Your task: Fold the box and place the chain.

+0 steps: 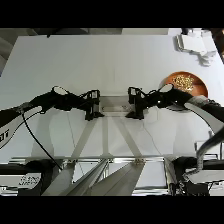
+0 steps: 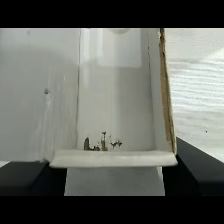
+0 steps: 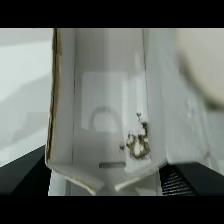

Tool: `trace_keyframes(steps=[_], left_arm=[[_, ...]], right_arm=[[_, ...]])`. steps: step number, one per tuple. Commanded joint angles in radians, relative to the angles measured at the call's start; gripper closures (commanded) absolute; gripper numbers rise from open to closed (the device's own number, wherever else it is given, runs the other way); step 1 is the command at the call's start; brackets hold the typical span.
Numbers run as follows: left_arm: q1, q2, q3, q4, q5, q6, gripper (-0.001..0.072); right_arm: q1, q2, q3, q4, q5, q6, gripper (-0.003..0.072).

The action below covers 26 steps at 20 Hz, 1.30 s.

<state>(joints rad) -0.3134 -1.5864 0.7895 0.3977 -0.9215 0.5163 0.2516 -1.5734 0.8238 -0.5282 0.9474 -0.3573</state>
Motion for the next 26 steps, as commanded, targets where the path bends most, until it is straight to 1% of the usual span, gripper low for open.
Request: trace_keyframes(steps=[1,3,4,5,6,7,8,9,11,13,14,15,18,19,21,25,26], left_arm=[[0.000,0.001,0.000,0.003,-0.003,0.000,0.0602],[0.000,0.001,0.000,0.003,-0.002,0.000,0.0602],[0.000,0.001,0.000,0.003,-0.003,0.000,0.0602],[0.000,0.001,0.000,0.003,-0.003,0.000,0.0602],[0.000,0.001,0.000,0.003,-0.003,0.000,0.0602],[0.000,0.001,0.000,0.003,-0.003,0.000,0.0602],[0.000,0.001,0.000,0.003,-0.003,0.000,0.0602],[0.000,0.001,0.000,0.003,-0.003,0.000,0.0602],[0.000,0.001,0.000,0.003,-0.003,0.000,0.0602],[0.000,0.001,0.000,0.003,-0.003,0.000,0.0602],[0.000,0.001,0.000,0.002,-0.003,0.000,0.0602],[0.000,0.001,0.000,0.003,-0.003,0.000,0.0602],[0.000,0.001,0.000,0.003,-0.003,0.000,0.0602],[0.000,0.001,0.000,0.003,-0.002,0.000,0.0602],[0.000,0.001,0.000,0.003,-0.003,0.000,0.0602],[0.000,0.001,0.000,0.003,-0.002,0.000,0.0602],[0.000,0.001,0.000,0.003,-0.002,0.000,0.0602]], right_arm=[[-0.034,0.072,0.001,-0.163,-0.006,0.130,-0.0009],[-0.059,0.133,0.001,-0.274,0.011,0.204,0.0042],[-0.067,0.167,0.001,-0.319,0.024,0.232,0.0043],[-0.072,0.200,0.001,-0.354,0.041,0.253,0.0115],[-0.073,0.235,0.001,-0.390,0.060,0.275,0.0278],[-0.073,0.272,0.001,-0.422,0.083,0.282,0.0463],[-0.073,0.310,0.001,-0.435,0.114,0.282,0.0617],[-0.073,0.343,0.001,-0.425,0.140,0.282,0.0675],[-0.072,0.388,0.001,-0.330,0.176,0.282,0.0675],[-0.069,0.393,0.001,-0.140,0.170,0.282,0.0675],[-0.055,0.391,0.001,-0.074,0.138,0.280,0.0678],[-0.025,0.388,0.001,-0.042,0.085,0.278,0.0678],[0.081,0.360,0.002,-0.020,-0.106,0.278,0.0679],[0.099,0.339,0.003,0.019,-0.172,0.278,0.0679],[0.101,0.280,0.014,0.113,-0.258,0.278,0.0679],[0.101,0.152,0.029,0.172,-0.421,0.279,0.0679],[0.101,0.128,0.029,0.175,-0.442,0.279,0.0679]])
